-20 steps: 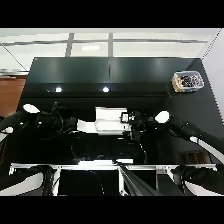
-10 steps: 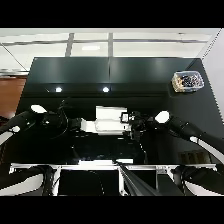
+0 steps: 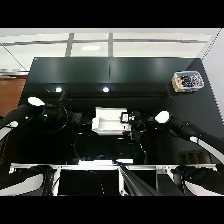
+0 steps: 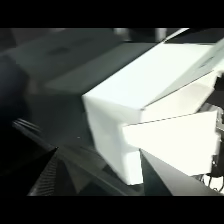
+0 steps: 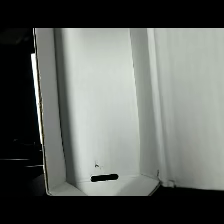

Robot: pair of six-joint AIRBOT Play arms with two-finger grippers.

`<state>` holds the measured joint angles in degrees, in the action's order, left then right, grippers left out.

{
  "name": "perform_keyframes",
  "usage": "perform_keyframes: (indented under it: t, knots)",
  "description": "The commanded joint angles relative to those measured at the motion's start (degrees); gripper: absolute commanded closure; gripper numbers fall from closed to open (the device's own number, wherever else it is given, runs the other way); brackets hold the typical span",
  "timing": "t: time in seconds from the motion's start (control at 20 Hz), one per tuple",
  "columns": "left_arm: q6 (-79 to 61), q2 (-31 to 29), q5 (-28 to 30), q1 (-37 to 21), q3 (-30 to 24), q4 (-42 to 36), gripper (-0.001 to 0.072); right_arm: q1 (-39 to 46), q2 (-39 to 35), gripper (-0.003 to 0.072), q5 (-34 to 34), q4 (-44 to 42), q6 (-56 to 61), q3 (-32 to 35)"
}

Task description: Fold the box and place the chain.

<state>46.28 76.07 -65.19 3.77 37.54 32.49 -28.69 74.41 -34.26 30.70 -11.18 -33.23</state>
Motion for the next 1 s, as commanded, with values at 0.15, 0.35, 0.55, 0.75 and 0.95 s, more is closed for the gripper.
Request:
perform_keyframes:
  t: [0.15, 0.35, 0.55, 0.75, 0.95]
  knots:
    - [2.2, 0.0, -2.7, 5.6, 3.8, -0.1, 0.0132, 0.0, 0.0, 0.0459, 0.0, 0.0, 0.0, 0.0]
    - [6.3, -0.2, -1.5, 10.5, 5.5, 1.4, 0.0153, 0.0, 0.0, 0.0459, 0.0, 0.0, 0.0, 0.0]
    - [14.4, -0.3, -0.8, 13.0, 7.9, 9.0, 0.0169, 0.0, 0.0, 0.0458, 0.0, 0.0, 0.0, 0.0]
    - [20.7, -0.3, 1.2, 15.4, 9.6, 14.2, 0.0169, 0.0, 0.0, 0.0459, 0.0, 0.0, 0.0, 0.0]
    - [30.8, -0.3, 5.2, 18.9, 10.5, 17.7, 0.017, 0.0, 0.0, 0.0458, 0.0, 0.0, 0.0, 0.0]
